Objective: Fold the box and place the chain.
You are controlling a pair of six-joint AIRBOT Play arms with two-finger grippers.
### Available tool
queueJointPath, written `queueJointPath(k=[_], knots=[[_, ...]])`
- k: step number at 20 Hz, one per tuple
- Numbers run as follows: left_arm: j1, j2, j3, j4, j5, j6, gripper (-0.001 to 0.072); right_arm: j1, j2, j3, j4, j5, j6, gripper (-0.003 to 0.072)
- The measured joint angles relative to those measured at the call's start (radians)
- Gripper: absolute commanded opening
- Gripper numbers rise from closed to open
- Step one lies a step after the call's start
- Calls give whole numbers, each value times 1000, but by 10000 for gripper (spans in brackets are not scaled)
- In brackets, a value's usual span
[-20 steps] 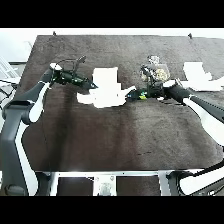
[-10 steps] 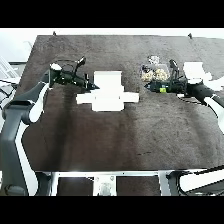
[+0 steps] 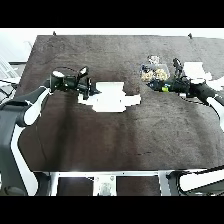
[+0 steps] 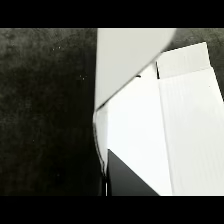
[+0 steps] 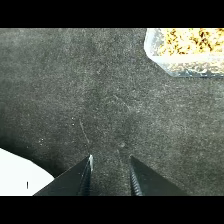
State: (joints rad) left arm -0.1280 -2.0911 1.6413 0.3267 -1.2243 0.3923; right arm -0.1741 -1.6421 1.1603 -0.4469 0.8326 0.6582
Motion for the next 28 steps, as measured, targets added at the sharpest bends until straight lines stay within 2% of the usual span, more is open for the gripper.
queueJointPath(k=[10,19,24,28], knots=[[-2,13,-59,-6,63,82,17,10,0,0,2,-2,-10,303],[-2,13,-68,-2,77,108,20,11,5,0,2,4,-48,302],[-3,16,-68,2,80,106,21,12,80,-14,2,54,-119,302],[-3,18,-68,3,82,104,21,42,219,-103,23,80,-221,322]])
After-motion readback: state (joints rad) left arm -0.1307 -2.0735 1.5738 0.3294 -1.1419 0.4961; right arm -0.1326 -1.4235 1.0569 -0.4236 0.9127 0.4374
